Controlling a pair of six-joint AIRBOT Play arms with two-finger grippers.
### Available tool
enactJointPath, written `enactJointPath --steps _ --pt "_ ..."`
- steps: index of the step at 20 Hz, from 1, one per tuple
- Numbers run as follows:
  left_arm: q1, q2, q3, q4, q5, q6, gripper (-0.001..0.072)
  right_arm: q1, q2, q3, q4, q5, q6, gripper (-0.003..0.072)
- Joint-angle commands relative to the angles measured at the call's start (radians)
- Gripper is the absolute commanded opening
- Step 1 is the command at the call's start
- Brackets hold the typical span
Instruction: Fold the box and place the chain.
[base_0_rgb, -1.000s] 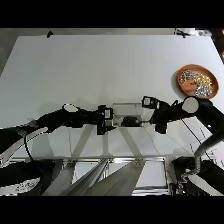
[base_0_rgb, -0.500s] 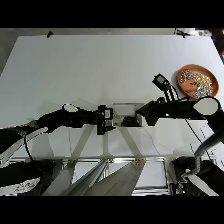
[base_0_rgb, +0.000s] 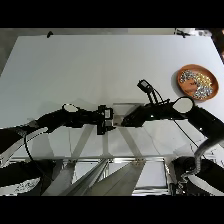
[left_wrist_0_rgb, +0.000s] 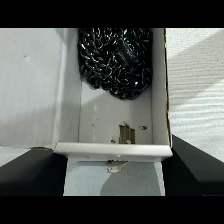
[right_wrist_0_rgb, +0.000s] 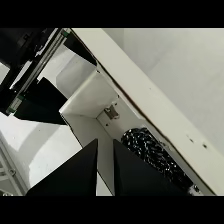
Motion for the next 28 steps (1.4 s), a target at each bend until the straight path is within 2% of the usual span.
enactJointPath --steps 1,3,4,6,8,10,15,20,21,22,23,28 --pt "0.0 0.001 0.0 0.0 0.0 0.0 0.0388 0.024 0.015 0.004 0.002 -0.022 0.017 0.0115" --pt "0.0 0.001 0.0 0.0 0.0 0.0 0.0388 -0.006 0.071 0.025 0.003 0.053 0.025 0.0093" --pt "0.0 0.001 0.0 0.0 0.0 0.0 0.0388 -0.023 0.106 0.048 0.008 0.079 0.045 0.0004" --pt "0.0 0.001 0.0 0.0 0.0 0.0 0.0388 -0.046 0.142 0.12 0.005 0.061 0.102 0.0012" --pt "0.0 0.001 0.0 0.0 0.0 0.0 0.0388 -0.072 0.126 0.198 -0.029 0.017 0.127 0.0012" --pt "0.0 0.001 0.0 0.0 0.0 0.0 0.0388 -0.113 0.075 0.27 -0.061 0.024 0.13 0.0012" --pt "0.0 0.001 0.0 0.0 0.0 0.0 0.0388 -0.168 -0.167 0.423 -0.058 0.241 0.12 0.0009" --pt "0.0 0.001 0.0 0.0 0.0 0.0 0.0388 -0.168 -0.343 0.439 -0.085 0.412 0.074 0.0012" --pt "0.0 0.001 0.0 0.0 0.0 0.0 0.0388 -0.168 -0.349 0.439 -0.085 0.438 0.055 0.0042" --pt "0.0 0.001 0.0 0.0 0.0 0.0 0.0388 -0.168 -0.348 0.439 -0.089 0.462 0.037 0.0217" --pt "0.0 0.001 0.0 0.0 0.0 0.0 0.0388 -0.168 -0.348 0.439 -0.093 0.484 0.036 0.0334" --pt "0.0 0.001 0.0 0.0 0.0 0.0 0.0388 -0.114 -0.348 0.439 -0.197 0.566 0.008 0.0338"
